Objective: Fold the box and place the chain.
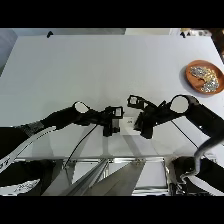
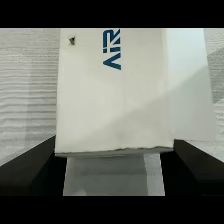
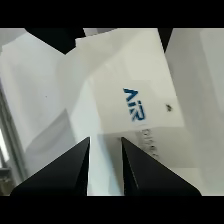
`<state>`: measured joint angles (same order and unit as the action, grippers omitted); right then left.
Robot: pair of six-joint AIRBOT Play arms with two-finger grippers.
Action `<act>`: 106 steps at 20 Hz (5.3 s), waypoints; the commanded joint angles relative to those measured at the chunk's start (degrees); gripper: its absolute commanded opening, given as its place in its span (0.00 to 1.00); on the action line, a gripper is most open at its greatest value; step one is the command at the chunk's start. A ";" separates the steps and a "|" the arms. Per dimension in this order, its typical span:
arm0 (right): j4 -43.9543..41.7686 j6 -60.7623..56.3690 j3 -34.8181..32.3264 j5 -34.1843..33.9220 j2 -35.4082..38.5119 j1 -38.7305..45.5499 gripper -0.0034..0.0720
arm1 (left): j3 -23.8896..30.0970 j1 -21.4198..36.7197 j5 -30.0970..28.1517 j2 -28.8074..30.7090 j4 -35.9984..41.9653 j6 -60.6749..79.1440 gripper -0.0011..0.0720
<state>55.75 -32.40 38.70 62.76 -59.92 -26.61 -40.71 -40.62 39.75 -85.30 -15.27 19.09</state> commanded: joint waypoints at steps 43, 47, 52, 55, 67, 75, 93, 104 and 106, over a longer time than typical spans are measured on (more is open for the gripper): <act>7.08 11.96 -1.92 -5.55 7.41 -0.59 0.33 | 0.00 0.04 -0.09 0.02 0.04 0.00 0.30; 5.07 13.88 -1.92 -3.82 7.41 -3.21 0.33 | -0.02 0.04 -0.09 0.02 0.04 0.00 0.30; 8.70 13.60 -1.92 -7.91 7.41 -4.39 0.33 | 0.00 0.04 -0.07 0.02 0.04 0.00 0.30; 8.98 12.98 -1.92 -8.61 7.41 -4.39 0.42 | -0.02 0.04 -0.07 0.02 0.04 0.00 0.30; 8.94 13.00 -1.92 -4.55 7.41 -4.39 0.38 | 0.00 0.04 -0.07 0.02 0.04 0.00 0.30; 13.40 12.96 -1.92 -6.21 6.84 -4.39 0.36 | -0.02 0.04 -0.07 0.02 0.04 0.00 0.30; 13.42 12.66 -1.92 -7.37 7.48 -4.37 0.15 | -0.02 0.04 -0.07 0.02 0.04 0.00 0.30; 12.79 11.19 -1.92 -8.57 6.71 -4.33 0.15 | 0.00 0.04 -0.09 0.02 0.04 0.00 0.30; 12.81 9.70 -1.92 -8.70 6.86 -4.33 0.15 | 0.00 0.04 -0.07 0.02 0.04 0.00 0.30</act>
<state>68.64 -21.39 36.80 54.52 -53.08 -30.94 -40.71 -40.58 39.66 -85.30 -15.31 19.07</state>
